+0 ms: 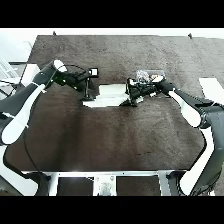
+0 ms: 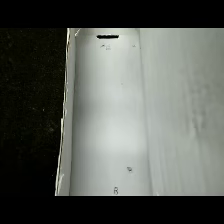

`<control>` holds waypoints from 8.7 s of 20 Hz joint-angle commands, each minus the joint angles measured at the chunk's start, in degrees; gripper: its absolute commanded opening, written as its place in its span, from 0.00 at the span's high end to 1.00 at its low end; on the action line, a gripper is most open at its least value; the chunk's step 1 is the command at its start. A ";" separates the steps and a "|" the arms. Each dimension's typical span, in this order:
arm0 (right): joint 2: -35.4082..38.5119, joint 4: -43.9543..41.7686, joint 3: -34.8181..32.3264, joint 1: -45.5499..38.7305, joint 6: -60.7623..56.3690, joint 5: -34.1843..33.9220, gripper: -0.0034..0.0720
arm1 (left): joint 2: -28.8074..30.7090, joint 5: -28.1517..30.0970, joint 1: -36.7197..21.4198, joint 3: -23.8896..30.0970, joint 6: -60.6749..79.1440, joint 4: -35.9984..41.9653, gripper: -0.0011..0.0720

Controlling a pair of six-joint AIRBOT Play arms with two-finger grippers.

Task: Fold the box and place the chain.

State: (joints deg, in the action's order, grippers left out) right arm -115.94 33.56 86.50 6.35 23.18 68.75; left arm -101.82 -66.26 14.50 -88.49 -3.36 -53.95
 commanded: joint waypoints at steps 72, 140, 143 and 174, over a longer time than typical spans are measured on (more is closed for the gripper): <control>-0.02 -0.04 -0.02 0.00 -0.02 0.09 0.37 | -5.66 -0.33 2.47 2.40 4.81 9.53 0.96; -0.02 -0.04 -0.02 0.00 -0.02 0.09 0.37 | 0.74 4.81 -7.15 18.21 -49.09 32.06 0.39; -0.02 -0.04 -0.02 0.00 -0.02 0.07 0.37 | 0.74 4.44 -6.03 18.21 -49.11 32.13 0.39; -0.02 -0.04 -0.02 0.00 -0.02 0.09 0.37 | 1.09 10.60 5.27 4.07 -86.73 1.77 0.39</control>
State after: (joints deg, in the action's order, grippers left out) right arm -115.94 33.47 86.48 6.31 23.16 68.75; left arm -100.75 -55.55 18.50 -82.24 -84.01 -45.78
